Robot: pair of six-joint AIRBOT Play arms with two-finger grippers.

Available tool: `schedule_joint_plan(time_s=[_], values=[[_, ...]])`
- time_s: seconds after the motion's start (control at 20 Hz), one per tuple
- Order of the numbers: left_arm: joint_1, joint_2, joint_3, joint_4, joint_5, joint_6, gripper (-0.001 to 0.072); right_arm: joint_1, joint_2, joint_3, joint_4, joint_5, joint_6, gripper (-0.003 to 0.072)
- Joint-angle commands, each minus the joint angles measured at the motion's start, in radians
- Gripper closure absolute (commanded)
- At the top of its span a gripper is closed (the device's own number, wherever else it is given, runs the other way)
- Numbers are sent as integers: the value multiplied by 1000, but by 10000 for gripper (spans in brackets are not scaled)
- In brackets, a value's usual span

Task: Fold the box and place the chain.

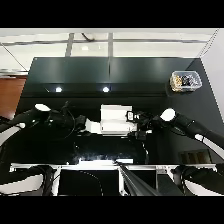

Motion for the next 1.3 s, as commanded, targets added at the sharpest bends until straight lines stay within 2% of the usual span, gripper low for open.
schedule_joint_plan(time_s=[0.0,0.1,0.15,0.2,0.25,0.55,0.7,0.85,0.95,1.25], values=[[-55,-29,72,-20,-35,34,688,0,0,0,0,0,2,213],[-51,-24,105,-19,-76,57,680,1,0,0,0,0,2,213],[-51,-24,120,-19,-104,86,520,1,0,0,0,0,2,213],[-50,-24,136,-18,-123,85,149,1,0,0,0,0,1,213],[-48,-24,153,-6,-146,78,6,1,0,0,0,0,2,213],[-81,-23,208,69,-157,-6,8,1,0,0,0,0,1,214],[-172,-6,212,161,-52,-203,8,1,0,0,0,-1,2,213],[-271,46,212,195,53,-235,8,1,0,0,1,-3,3,213],[-293,76,220,214,93,-278,12,1,0,0,1,-3,3,213],[-384,94,281,497,100,-561,25,1,0,0,1,-3,3,213]])
